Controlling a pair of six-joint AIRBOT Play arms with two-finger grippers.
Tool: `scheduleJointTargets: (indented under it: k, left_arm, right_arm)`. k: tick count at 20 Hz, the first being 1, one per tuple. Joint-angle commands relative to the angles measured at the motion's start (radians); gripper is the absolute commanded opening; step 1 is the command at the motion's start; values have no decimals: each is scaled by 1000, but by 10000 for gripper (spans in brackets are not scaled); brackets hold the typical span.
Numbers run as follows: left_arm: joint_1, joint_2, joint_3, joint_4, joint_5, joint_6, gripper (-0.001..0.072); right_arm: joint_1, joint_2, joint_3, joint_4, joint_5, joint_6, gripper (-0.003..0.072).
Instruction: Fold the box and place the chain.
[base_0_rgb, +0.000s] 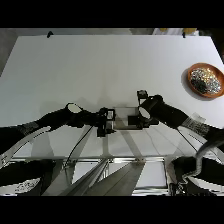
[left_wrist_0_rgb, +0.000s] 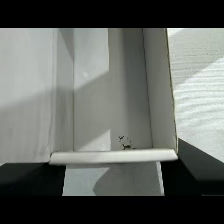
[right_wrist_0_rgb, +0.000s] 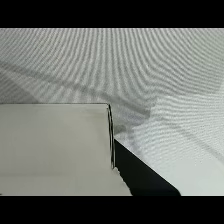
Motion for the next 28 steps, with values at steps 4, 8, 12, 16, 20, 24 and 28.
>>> scheduleJointTargets:
  k: [4, 8, 12, 16, 20, 24, 28]
  left_arm:
    - [0, 0, 1, 0, 2, 0, 275]
    - [0, 0, 1, 0, 2, 0, 275]
    - [0, 0, 1, 0, 2, 0, 275]
    - [0, 0, 1, 0, 2, 0, 275]
    - [0, 0, 1, 0, 1, 0, 275]
    - [0, 0, 1, 0, 1, 0, 275]
    - [0, 0, 1, 0, 1, 0, 275]
  right_arm:
    - [1, 87, 0, -36, 0, -127, 344]
    - [-37, 214, 57, -35, 151, -340, 601]
    - [-232, 232, 277, -40, 289, -564, 558]
    - [-552, 190, 426, -45, 232, -708, 512]
    - [-803, 109, 460, -48, 159, -791, 387]
    - [-945, 10, 460, -71, 0, -819, 333]
    - [-1015, -101, 460, -114, -113, -813, 324]
